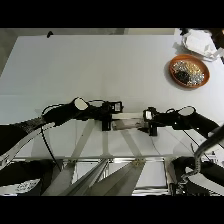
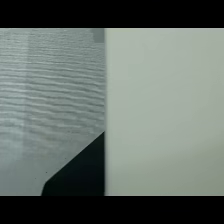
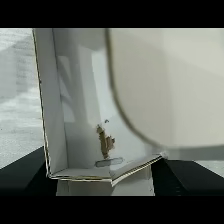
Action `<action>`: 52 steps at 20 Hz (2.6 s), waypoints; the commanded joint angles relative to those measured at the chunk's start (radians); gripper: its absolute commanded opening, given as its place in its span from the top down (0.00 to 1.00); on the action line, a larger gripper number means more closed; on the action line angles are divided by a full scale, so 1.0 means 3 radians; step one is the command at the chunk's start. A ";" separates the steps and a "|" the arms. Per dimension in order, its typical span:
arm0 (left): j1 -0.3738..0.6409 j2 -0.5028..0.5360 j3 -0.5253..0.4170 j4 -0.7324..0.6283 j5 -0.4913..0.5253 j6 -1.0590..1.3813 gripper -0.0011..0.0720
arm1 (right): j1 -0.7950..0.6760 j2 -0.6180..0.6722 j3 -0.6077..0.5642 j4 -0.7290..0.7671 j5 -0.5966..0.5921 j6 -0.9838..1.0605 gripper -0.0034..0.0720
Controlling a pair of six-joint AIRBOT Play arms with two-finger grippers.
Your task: Fold the box and place the chain.
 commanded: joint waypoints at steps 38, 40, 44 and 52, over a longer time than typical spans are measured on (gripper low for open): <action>-0.0003 0.0001 0.0001 0.0001 -0.0009 0.0006 0.97 | 0.0010 -0.0172 0.0084 -0.0245 0.0118 0.0113 0.35; -0.0003 0.0001 0.0001 0.0001 -0.0009 0.0006 0.97 | 0.0010 -0.0172 0.0084 -0.0247 0.0118 0.0113 0.35; -0.0003 0.0001 0.0001 0.0001 -0.0009 0.0006 0.97 | 0.0010 -0.0172 0.0084 -0.0245 0.0118 0.0113 0.35; -0.0003 0.0004 0.0001 0.0003 -0.0018 0.0008 0.97 | 0.0010 -0.0172 0.0084 -0.0245 0.0118 0.0113 0.35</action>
